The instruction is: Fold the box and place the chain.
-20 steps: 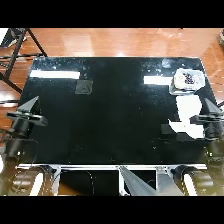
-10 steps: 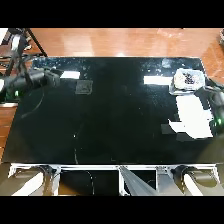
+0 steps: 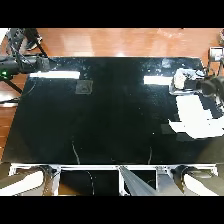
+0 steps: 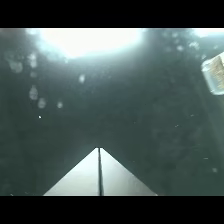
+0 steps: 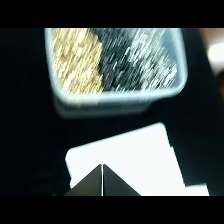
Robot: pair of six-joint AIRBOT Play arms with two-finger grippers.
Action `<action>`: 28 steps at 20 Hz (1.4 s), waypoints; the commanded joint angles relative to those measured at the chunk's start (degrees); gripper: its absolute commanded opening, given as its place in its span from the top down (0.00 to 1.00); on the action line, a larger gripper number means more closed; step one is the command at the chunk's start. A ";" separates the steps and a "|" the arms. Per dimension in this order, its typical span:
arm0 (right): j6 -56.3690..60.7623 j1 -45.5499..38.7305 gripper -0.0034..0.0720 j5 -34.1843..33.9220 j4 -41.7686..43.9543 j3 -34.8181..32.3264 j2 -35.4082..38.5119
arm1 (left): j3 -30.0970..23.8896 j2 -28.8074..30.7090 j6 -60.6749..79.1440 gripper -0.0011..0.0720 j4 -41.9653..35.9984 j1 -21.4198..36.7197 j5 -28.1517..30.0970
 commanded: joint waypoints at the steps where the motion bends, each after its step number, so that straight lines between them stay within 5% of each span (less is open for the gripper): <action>1: -8.26 -0.17 0.94 -11.89 8.79 6.97 -0.24 | 0.72 -0.63 -8.35 0.24 2.40 0.92 -3.82; 2: -8.09 -0.17 0.93 -13.77 7.91 7.43 1.27 | 0.72 -0.63 -9.64 0.09 5.88 0.85 -7.50; 3: -5.57 -0.59 0.72 -16.70 5.01 7.63 2.95 | 0.72 -0.61 -9.84 0.10 9.73 0.85 -11.34; 4: -2.99 -1.68 0.07 -20.48 2.01 7.63 4.31 | 0.72 -0.59 -11.74 0.10 12.96 0.87 -14.45; 5: -2.91 -3.23 0.01 -25.44 -1.73 7.58 5.11 | 0.72 -0.46 -13.49 0.10 15.23 0.98 -18.05; 7: -2.89 -8.24 0.01 -35.17 -14.29 4.59 5.88 | 0.15 0.26 -15.98 0.11 16.76 1.05 -21.88; 9: -2.82 -16.33 0.01 -36.57 -14.95 -0.50 7.37 | -1.53 2.08 -16.22 0.11 16.00 1.01 -21.99; 12: 0.24 -31.52 0.01 -29.05 -3.43 -6.03 10.99 | -7.08 7.91 -15.69 0.11 15.06 0.98 -19.82; 17: -4.28 -58.58 0.01 -16.70 11.89 -5.66 10.12 | -17.27 15.39 -14.75 0.11 14.99 0.09 -16.15; 19: -14.45 -66.95 0.01 -13.33 27.30 -5.64 6.03 | -18.16 15.28 -14.88 0.11 14.82 -1.05 -15.69; 20: -23.32 -70.14 0.01 -12.63 41.46 -5.49 3.41 | -18.16 15.28 -15.19 0.11 14.73 -1.75 -15.17; 22: -41.16 -72.91 0.01 -18.34 57.96 -3.32 -3.28 | -18.16 15.26 -15.17 0.11 14.78 -3.04 -13.07; 28: -43.19 -72.17 0.01 -22.64 53.59 8.17 -20.24 | -18.16 15.19 -15.15 0.11 14.32 -5.11 -4.76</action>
